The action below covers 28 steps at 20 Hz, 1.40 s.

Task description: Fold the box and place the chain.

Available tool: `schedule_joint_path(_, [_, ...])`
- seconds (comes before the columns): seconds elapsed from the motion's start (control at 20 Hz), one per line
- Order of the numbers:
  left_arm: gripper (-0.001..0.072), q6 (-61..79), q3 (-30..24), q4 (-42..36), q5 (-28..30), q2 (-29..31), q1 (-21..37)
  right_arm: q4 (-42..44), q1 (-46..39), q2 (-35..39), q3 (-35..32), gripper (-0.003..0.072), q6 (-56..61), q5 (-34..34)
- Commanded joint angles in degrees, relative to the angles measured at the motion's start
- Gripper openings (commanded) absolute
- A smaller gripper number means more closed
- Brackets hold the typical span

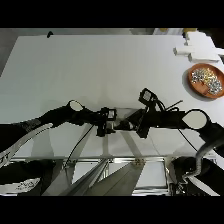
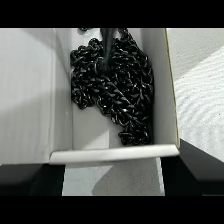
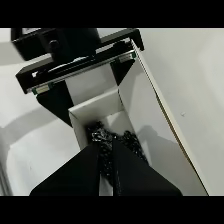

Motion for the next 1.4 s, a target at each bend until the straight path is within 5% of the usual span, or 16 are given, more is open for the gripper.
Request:
schedule_joint_path(0.0, [0.0272,0.0,0.0,0.0,0.0,0.0,0.0,0.6,1.7,-4.0,0.1,0.0141,0.2,-3.3])
schedule_joint_path(0.1, [0.0272,0.0,0.0,0.0,0.0,0.0,0.0,-0.1,1.7,-4.2,0.1,0.0225,0.2,-3.3])
schedule_joint_path(0.35, [0.0272,0.0,0.0,0.0,0.0,0.0,0.0,-6.0,-9.7,-0.9,3.5,0.0225,-0.3,8.0])
schedule_joint_path(0.5, [0.0272,0.0,0.0,0.0,0.0,0.0,0.0,-17.8,-19.8,2.1,3.9,0.0190,-0.5,14.6])
schedule_joint_path(0.55, [0.0272,0.0,0.0,0.0,0.0,0.0,0.0,-22.6,-22.1,2.0,3.9,0.0109,-0.1,15.6])
schedule_joint_path(0.95, [0.0272,0.0,0.0,0.0,0.0,0.0,0.0,-27.1,-21.3,-6.3,3.6,0.0061,9.1,10.5])
schedule_joint_path(1.0, [0.0272,0.0,0.0,0.0,0.0,0.0,0.0,-27.5,-19.9,-7.7,3.6,0.0085,9.1,9.7])
schedule_joint_path(1.1, [0.0272,0.0,0.0,0.0,0.0,0.0,0.0,-29.6,-17.4,-10.4,3.6,0.0252,9.0,6.8])
schedule_joint_path(1.35, [0.0272,0.0,0.0,0.0,0.0,0.0,0.0,-32.0,-14.7,-15.0,3.6,0.0257,9.0,4.5])
